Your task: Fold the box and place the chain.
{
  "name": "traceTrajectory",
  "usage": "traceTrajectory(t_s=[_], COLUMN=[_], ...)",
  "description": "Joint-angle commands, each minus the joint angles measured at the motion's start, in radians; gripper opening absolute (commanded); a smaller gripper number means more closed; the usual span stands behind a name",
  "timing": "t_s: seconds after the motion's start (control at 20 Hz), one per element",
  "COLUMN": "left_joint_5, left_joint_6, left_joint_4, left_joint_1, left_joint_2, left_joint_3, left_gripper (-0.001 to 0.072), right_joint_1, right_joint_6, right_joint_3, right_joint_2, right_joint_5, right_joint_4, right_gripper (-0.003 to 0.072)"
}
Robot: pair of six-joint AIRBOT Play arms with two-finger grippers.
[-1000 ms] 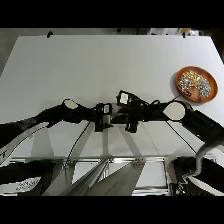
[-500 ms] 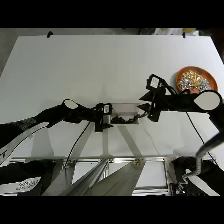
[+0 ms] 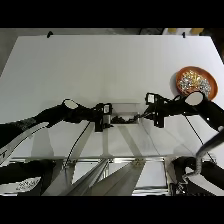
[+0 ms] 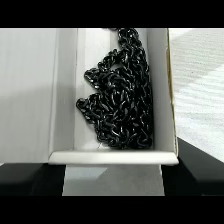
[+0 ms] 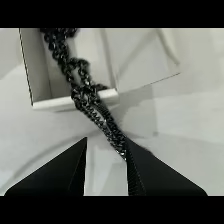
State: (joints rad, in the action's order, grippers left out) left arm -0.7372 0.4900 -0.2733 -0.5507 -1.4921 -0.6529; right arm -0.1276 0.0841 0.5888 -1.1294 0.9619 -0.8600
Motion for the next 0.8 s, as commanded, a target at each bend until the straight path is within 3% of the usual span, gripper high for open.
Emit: traceTrajectory(t_s=[0.0,0.3,0.35,0.5,0.55,0.6,0.75], left_joint_5=[0.0,0.0,0.0,0.0,0.0,0.0,0.0], left_joint_6=[0.0,0.0,0.0,0.0,0.0,0.0,0.0], left_joint_4=[0.0,0.0,0.0,0.0,0.0,0.0,0.0], left_joint_1=[0.0,0.0,0.0,0.0,0.0,0.0,0.0], left_joint_2=[0.0,0.0,0.0,0.0,0.0,0.0,0.0], left_joint_3=[0.0,0.0,0.0,0.0,0.0,0.0,0.0], left_gripper=[0.0389,0.0389,0.0389,0.0389,0.0389,0.0389,0.0389], right_joint_1=[0.003,-0.07,-0.073,-0.073,-0.073,-0.073,-0.073], right_joint_6=[0.06,0.055,0.053,0.047,0.043,0.043,-0.016], right_joint_3=[-0.008,-0.008,-0.008,-0.008,-0.008,-0.008,-0.008], right_joint_2=[-0.081,-0.152,-0.157,-0.156,-0.151,-0.139,-0.053], right_joint_5=[-0.024,-0.088,-0.093,-0.092,-0.081,-0.063,-0.047], right_joint_4=[0.002,0.011,0.024,0.051,0.049,0.045,0.002], right_gripper=[0.0235,0.0213,0.0163,0.0147,0.0047,0.0016,0.0016])
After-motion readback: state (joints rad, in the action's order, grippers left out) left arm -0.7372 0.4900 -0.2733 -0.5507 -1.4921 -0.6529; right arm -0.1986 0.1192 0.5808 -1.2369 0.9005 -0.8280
